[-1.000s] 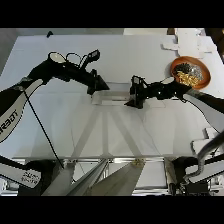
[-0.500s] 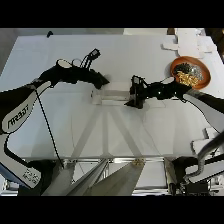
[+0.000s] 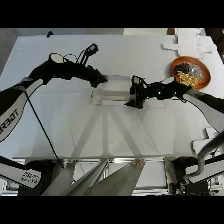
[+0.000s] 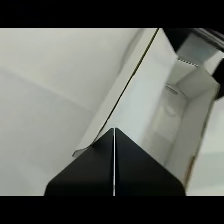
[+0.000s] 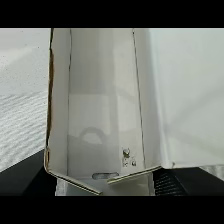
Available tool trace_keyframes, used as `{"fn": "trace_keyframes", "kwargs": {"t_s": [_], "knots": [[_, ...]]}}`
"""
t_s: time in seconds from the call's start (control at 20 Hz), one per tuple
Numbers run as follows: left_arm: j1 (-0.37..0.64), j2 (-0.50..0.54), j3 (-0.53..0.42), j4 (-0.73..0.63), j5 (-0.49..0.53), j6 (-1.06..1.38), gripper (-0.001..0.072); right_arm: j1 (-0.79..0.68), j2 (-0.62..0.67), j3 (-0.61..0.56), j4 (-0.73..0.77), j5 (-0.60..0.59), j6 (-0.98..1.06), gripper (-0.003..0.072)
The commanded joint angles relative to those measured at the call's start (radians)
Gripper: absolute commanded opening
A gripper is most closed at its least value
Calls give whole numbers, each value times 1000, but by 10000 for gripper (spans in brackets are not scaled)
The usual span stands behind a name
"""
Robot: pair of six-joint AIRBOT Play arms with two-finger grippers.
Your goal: Fold the box and place the chain.
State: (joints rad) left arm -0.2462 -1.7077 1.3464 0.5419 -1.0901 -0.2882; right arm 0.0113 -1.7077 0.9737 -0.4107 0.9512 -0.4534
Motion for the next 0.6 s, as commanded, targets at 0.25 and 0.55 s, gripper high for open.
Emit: {"fn": "trace_keyframes", "kwargs": {"t_s": [0.25, 0.55], "knots": [[45, 126, -7, 365, -112, 4, 216, 0, 0, 1, 0, 0, 0, 566], [21, 107, -159, 342, 31, 279, 638, 0, 0, 1, 0, 0, 0, 566]]}}
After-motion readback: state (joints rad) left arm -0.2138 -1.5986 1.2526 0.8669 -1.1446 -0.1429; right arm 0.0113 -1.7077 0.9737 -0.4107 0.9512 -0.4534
